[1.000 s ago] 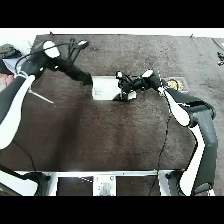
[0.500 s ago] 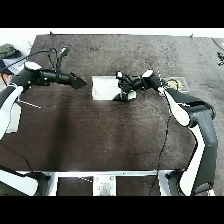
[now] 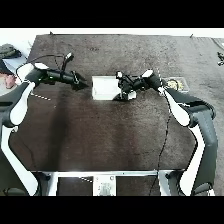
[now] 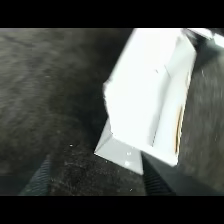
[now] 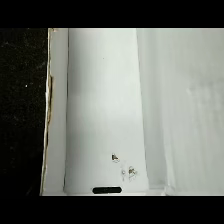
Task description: Fold the box and place the chain.
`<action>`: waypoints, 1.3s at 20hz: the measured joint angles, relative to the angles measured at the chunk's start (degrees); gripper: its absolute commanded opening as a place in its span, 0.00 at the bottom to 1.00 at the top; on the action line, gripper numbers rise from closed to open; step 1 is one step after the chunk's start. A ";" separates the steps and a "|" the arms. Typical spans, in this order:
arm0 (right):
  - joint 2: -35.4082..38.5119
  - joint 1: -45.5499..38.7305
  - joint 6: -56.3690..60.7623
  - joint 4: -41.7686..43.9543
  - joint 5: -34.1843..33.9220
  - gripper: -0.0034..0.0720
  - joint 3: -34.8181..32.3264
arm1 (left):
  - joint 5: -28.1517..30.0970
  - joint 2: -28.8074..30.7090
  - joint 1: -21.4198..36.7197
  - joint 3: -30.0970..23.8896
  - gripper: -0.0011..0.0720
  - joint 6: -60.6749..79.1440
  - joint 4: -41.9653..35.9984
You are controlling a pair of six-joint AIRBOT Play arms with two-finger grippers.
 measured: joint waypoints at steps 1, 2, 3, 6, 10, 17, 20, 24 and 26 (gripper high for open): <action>0.00 0.00 0.00 0.00 0.00 0.52 0.02 | -0.96 -0.76 -0.35 0.52 0.99 2.86 0.85; 0.00 0.00 0.00 -0.02 0.00 0.52 0.00 | -1.99 -1.44 -0.83 0.92 0.99 5.81 1.77; 0.00 0.00 0.00 0.00 0.00 0.52 0.00 | -3.06 -1.95 -1.33 1.18 0.99 8.22 2.47; 0.00 0.00 0.02 0.00 0.00 0.52 0.02 | -5.51 -3.28 -2.43 1.66 0.99 14.34 3.56; 0.00 -0.02 -0.07 -0.02 0.02 0.52 0.02 | -7.21 -4.39 -2.95 1.86 0.99 18.18 3.72; 0.04 -0.02 -0.04 -0.13 0.02 0.52 0.02 | -7.76 -5.09 -3.19 1.88 0.99 20.68 1.20; 0.04 -0.02 0.07 -0.09 0.02 0.52 0.02 | -6.47 -5.18 -3.23 1.88 0.99 20.98 1.33; 0.02 0.00 0.04 0.00 0.02 0.52 0.02 | -3.67 -5.18 -3.21 1.92 0.99 21.29 3.61; 0.02 0.00 0.04 0.00 0.02 0.52 0.02 | -2.73 -5.18 -3.08 1.97 0.99 21.29 4.39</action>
